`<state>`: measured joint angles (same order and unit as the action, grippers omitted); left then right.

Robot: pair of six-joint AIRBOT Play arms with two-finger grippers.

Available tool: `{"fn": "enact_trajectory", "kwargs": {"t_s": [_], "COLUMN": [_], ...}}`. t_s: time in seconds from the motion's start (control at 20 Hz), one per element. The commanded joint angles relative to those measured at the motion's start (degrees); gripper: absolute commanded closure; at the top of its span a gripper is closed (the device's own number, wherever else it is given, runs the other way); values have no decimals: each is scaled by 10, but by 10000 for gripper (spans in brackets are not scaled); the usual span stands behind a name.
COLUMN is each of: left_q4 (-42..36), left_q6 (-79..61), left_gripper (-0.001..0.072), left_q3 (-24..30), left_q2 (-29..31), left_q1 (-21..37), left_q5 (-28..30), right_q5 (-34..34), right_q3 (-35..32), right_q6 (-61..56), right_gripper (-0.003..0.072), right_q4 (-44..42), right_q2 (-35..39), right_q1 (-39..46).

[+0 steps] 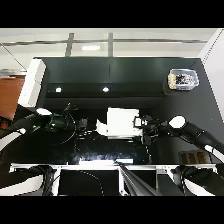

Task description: Fold the box and place the chain.

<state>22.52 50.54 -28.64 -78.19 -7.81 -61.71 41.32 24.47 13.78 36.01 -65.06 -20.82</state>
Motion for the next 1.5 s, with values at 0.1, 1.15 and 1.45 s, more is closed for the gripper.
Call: {"fn": "enact_trajectory", "kwargs": {"t_s": [0.1,1.15,1.45], "left_q4": [-5,268,459], "left_q6": [-12,331,535], "left_gripper": [79,80,80], "left_q3": [-39,-188,-235], "left_q2": [-1,8,8], "left_q1": [-21,-241,-323], "left_q5": [-46,88,90], "right_q5": [0,0,0], "right_q3": [0,0,0], "right_q6": [0,0,0], "right_gripper": [153,153,153], "right_q4": [0,0,0], "right_q2": [0,0,0], "right_q1": [0,0,0]}}
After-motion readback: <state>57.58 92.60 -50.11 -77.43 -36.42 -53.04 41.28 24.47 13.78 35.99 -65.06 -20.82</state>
